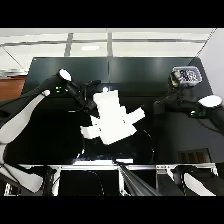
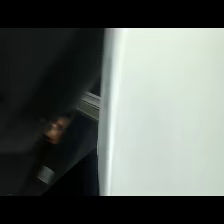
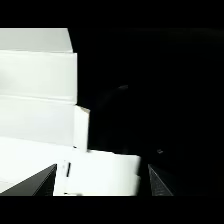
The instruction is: Fold the box and place the chain.
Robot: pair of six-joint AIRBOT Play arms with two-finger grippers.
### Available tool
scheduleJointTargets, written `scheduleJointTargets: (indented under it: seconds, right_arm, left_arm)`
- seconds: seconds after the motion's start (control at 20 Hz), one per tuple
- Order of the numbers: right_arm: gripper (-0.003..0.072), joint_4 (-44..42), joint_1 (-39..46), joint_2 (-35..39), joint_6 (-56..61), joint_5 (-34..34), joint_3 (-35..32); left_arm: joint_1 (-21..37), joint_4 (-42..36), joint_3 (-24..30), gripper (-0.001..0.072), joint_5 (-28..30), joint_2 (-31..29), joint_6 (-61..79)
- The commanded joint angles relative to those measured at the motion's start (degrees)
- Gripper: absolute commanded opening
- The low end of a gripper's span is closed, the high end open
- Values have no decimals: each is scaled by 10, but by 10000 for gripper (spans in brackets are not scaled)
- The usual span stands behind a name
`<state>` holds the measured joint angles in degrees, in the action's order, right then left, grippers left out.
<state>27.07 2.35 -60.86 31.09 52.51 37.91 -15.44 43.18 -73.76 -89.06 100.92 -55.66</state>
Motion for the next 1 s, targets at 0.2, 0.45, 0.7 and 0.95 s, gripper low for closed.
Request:
scheduleJointTargets:
  seconds: [0.2,0.45,0.7,0.95]
  right_arm:
    - [628,124,99,50,2,111,70]
    - [628,111,99,50,1,172,70]
    - [628,90,99,50,2,165,70]
    - [628,166,34,45,-33,149,64]
  left_arm:
    - [-47,-59,238,28,323,-247,348]
    - [-69,-44,251,28,360,-248,530]
    - [-118,65,248,29,391,-224,531]
    - [-138,104,247,30,413,-211,527]
